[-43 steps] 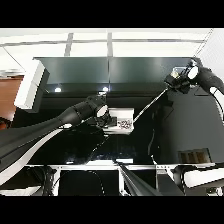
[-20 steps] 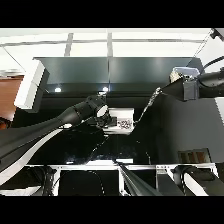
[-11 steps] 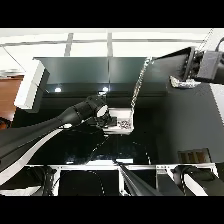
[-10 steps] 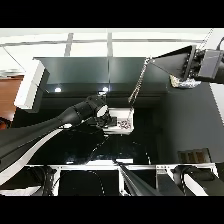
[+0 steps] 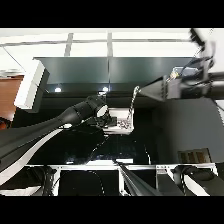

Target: Fold the box and place the chain.

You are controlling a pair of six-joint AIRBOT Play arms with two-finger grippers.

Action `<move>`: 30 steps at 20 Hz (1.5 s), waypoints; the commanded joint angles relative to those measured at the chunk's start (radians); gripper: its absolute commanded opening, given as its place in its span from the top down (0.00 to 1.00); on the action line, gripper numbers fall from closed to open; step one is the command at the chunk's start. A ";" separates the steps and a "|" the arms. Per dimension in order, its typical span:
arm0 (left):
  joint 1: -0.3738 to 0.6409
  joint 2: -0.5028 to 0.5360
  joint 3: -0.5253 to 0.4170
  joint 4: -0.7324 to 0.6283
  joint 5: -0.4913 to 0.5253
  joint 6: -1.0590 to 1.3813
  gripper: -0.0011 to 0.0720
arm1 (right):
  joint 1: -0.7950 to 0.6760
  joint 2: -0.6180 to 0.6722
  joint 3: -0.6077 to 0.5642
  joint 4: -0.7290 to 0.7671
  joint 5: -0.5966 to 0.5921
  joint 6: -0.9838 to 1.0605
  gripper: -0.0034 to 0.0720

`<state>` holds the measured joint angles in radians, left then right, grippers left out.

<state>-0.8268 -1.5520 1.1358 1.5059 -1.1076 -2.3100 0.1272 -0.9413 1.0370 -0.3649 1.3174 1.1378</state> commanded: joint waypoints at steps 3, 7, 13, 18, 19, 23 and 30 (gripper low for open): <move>0.001 0.000 0.000 0.001 0.003 0.000 0.94 | 0.087 -0.071 -0.141 -0.112 -0.085 0.021 0.94; 0.001 0.000 0.000 0.000 0.003 0.000 0.94 | 0.142 -0.117 -0.162 -0.264 -0.097 0.014 0.94; 0.001 0.000 0.000 0.000 0.000 0.000 0.94 | 0.159 -0.140 -0.161 -0.349 -0.109 0.036 0.73; 0.001 0.000 0.000 0.000 -0.003 0.000 0.94 | -0.119 -0.113 -0.123 -0.527 0.032 0.035 0.73; 0.001 0.000 0.000 0.000 -0.003 0.000 0.94 | -0.173 -0.106 -0.123 -0.567 0.033 0.036 0.73; 0.001 0.000 0.000 0.000 0.014 -0.002 0.94 | -0.259 -0.105 -0.126 -0.591 -0.025 0.024 0.73; -0.005 -0.001 0.013 0.001 0.031 0.003 0.94 | -0.258 -0.105 -0.129 -0.597 -0.073 0.017 0.73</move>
